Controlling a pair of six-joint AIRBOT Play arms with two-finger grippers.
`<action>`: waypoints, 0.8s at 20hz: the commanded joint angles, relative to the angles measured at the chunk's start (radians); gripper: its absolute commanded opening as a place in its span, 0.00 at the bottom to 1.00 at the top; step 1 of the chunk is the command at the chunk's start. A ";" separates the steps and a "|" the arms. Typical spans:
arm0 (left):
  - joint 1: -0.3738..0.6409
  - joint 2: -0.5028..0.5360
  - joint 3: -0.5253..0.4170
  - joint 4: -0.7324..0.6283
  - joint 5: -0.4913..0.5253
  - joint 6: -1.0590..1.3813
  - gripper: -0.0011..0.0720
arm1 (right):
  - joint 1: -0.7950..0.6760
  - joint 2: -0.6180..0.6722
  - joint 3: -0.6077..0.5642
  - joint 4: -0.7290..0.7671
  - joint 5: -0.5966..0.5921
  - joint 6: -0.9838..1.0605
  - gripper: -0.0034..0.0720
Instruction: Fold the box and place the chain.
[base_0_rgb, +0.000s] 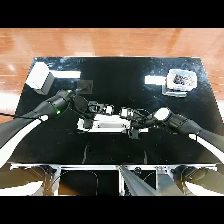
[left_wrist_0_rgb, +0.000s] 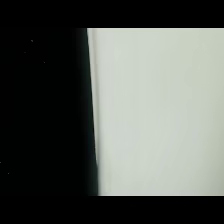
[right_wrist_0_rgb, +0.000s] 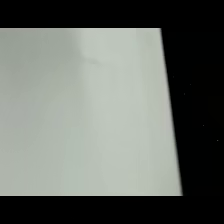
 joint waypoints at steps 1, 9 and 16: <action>0.000 0.000 0.001 0.000 0.000 0.000 0.04 | 0.000 -0.003 0.000 -0.002 -0.001 -0.001 0.76; -0.002 0.000 0.001 -0.004 0.000 -0.003 0.04 | 0.000 -0.008 0.000 0.006 0.000 0.000 0.76; -0.002 0.000 0.004 -0.002 0.001 -0.056 0.04 | 0.000 -0.008 0.000 0.006 -0.001 0.000 0.76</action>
